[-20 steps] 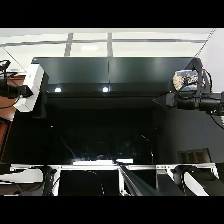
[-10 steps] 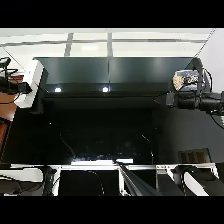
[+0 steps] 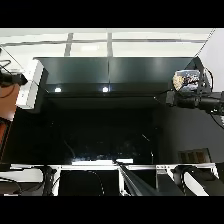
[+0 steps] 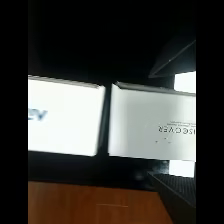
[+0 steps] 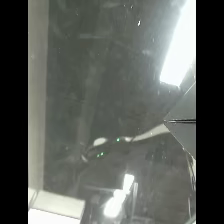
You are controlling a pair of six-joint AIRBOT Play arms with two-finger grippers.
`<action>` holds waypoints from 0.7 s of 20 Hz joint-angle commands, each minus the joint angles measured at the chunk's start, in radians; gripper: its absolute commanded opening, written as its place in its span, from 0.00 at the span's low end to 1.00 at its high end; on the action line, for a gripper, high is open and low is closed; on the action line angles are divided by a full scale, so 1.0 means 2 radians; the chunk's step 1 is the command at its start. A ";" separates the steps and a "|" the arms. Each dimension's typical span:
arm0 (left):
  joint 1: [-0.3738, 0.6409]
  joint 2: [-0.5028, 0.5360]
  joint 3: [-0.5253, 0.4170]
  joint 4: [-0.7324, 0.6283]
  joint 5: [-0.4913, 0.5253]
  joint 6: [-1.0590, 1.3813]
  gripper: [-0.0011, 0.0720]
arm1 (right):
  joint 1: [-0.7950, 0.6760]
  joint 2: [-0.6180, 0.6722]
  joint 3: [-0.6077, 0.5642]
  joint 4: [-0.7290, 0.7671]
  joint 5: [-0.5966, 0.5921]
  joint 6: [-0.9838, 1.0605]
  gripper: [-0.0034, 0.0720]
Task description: Fold the box and place the chain.
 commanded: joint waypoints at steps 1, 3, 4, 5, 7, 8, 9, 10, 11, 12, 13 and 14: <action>-0.006 0.035 0.040 -0.029 -0.049 -0.033 0.95 | 0.020 0.000 -0.014 -0.024 -0.058 -0.006 0.06; -0.017 0.061 0.050 -0.052 -0.103 -0.082 0.07 | 0.061 -0.001 -0.036 -0.037 -0.147 -0.007 0.06; -0.026 0.075 0.044 -0.072 -0.124 -0.080 0.05 | 0.084 -0.002 -0.039 -0.070 -0.186 -0.006 0.06; -0.043 0.091 0.029 -0.092 -0.135 -0.071 0.05 | 0.110 -0.005 -0.039 -0.129 -0.219 -0.004 0.06; -0.094 0.139 -0.037 -0.097 -0.105 -0.063 0.05 | 0.143 -0.015 -0.039 -0.252 -0.259 0.063 0.06; -0.125 0.174 -0.091 -0.097 -0.065 -0.056 0.05 | 0.145 -0.025 -0.039 -0.303 -0.263 0.120 0.06; -0.156 0.208 -0.150 -0.095 -0.016 -0.042 0.05 | 0.141 -0.039 -0.039 -0.351 -0.261 0.169 0.06; -0.191 0.245 -0.221 -0.081 0.040 -0.015 0.05 | 0.137 -0.053 -0.039 -0.384 -0.260 0.201 0.06; -0.221 0.275 -0.283 -0.055 0.084 -0.010 0.05 | 0.133 -0.065 -0.039 -0.402 -0.262 0.207 0.07; -0.241 0.302 -0.336 -0.040 0.114 -0.016 0.05 | 0.132 -0.072 -0.039 -0.414 -0.261 0.207 0.07; -0.253 0.326 -0.378 -0.042 0.129 -0.018 0.05 | 0.131 -0.074 -0.039 -0.414 -0.261 0.207 0.07; -0.257 0.345 -0.403 -0.044 0.137 -0.037 0.05 | 0.131 -0.074 -0.039 -0.412 -0.261 0.207 0.07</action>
